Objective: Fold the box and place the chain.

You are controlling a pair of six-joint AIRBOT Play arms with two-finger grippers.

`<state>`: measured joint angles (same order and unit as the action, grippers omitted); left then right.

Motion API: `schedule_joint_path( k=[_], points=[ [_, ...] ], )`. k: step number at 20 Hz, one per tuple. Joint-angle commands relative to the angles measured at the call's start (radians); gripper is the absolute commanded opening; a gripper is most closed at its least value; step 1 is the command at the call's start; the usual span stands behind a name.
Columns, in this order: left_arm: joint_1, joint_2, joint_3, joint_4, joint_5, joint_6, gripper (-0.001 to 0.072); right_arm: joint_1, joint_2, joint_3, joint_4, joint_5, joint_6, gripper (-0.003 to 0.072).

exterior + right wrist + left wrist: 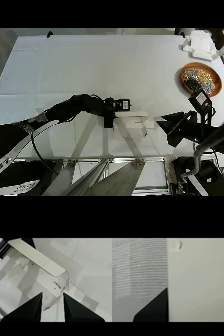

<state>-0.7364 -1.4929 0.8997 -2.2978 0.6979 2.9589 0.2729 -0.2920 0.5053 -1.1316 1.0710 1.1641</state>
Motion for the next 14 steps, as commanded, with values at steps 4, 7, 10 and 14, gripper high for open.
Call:
schedule_joint_path(
  k=[4,7,10,14],
  points=[
    [-0.001,-0.001,-0.001,0.003,0.001,0.000,0.0009,0.000,-0.006,-0.008,-0.061,0.074,-0.214,0.0174],
    [-0.001,-0.001,-0.001,0.002,0.002,0.000,0.0009,0.000,-0.045,-0.054,-0.103,0.071,-0.322,0.0006],
    [-0.001,-0.001,-0.001,0.003,0.002,0.000,0.0009,0.000,-0.137,-0.106,-0.095,-0.003,-0.444,0.0006],
    [-0.001,-0.001,-0.001,0.003,0.002,0.000,0.0009,0.000,-0.339,-0.119,-0.096,-0.051,-0.595,0.0429]
  ],
)
